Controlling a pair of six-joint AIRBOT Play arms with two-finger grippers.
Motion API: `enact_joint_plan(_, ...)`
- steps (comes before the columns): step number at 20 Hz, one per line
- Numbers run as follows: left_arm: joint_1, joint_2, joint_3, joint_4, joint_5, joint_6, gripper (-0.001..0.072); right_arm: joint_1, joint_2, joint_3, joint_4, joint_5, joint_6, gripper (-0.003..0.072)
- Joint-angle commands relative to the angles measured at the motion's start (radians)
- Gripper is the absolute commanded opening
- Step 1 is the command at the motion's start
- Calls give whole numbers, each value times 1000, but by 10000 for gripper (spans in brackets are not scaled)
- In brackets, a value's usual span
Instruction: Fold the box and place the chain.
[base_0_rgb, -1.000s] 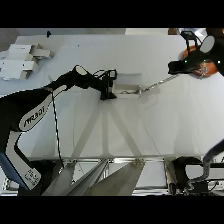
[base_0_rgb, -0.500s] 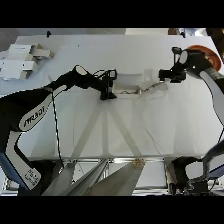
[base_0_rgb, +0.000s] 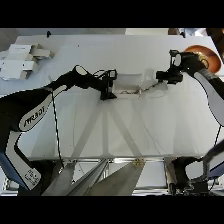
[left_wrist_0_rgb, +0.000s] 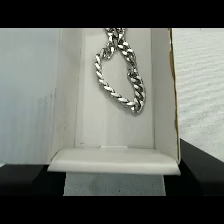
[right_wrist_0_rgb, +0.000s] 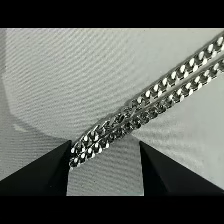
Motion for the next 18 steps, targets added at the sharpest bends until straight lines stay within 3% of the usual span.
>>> enact_joint_plan(1,0,0,0,0,0,0,281,3,-2,-1,-23,14,7,361)
enact_joint_plan(7,0,0,0,0,0,0,281,26,3,0,-63,24,3,19)
enact_joint_plan(12,0,0,0,0,0,0,281,39,67,0,-112,25,-37,19)
enact_joint_plan(18,0,0,0,0,0,0,281,76,206,0,-105,112,-247,19)
